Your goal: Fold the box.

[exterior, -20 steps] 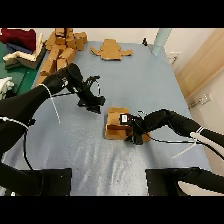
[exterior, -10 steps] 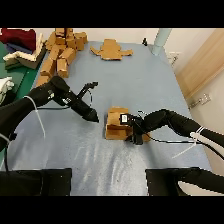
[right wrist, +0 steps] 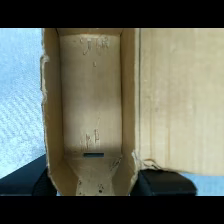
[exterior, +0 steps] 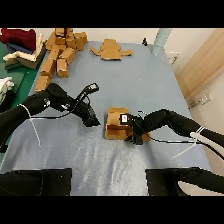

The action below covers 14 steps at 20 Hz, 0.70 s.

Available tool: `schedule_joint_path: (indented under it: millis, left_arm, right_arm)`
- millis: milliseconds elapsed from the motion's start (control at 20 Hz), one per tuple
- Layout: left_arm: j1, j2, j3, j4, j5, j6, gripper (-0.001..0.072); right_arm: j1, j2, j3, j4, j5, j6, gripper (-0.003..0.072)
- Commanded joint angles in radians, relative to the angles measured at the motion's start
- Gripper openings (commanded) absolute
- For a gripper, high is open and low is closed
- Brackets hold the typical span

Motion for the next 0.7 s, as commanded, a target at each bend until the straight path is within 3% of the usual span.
schedule_joint_path:
  millis: [0,250,500,650]
  left_arm:
    - [-0.012,-0.027,-0.035,0.025,0.071,0.245,0.0686]
    - [-0.087,-0.031,-0.142,-0.059,0.171,0.505,0.0686]
    - [-0.165,-0.031,-0.161,-0.166,0.200,0.558,0.0686]
    - [-0.170,-0.031,-0.161,-0.161,0.205,0.557,0.0686]
  right_arm:
    - [0.000,0.000,0.001,0.000,0.000,0.000,0.0540]
    - [0.000,0.000,0.001,0.000,0.000,0.000,0.0540]
    - [0.000,0.000,0.001,0.000,0.000,0.000,0.0540]
    - [0.000,0.000,0.001,0.000,0.000,0.000,0.0540]
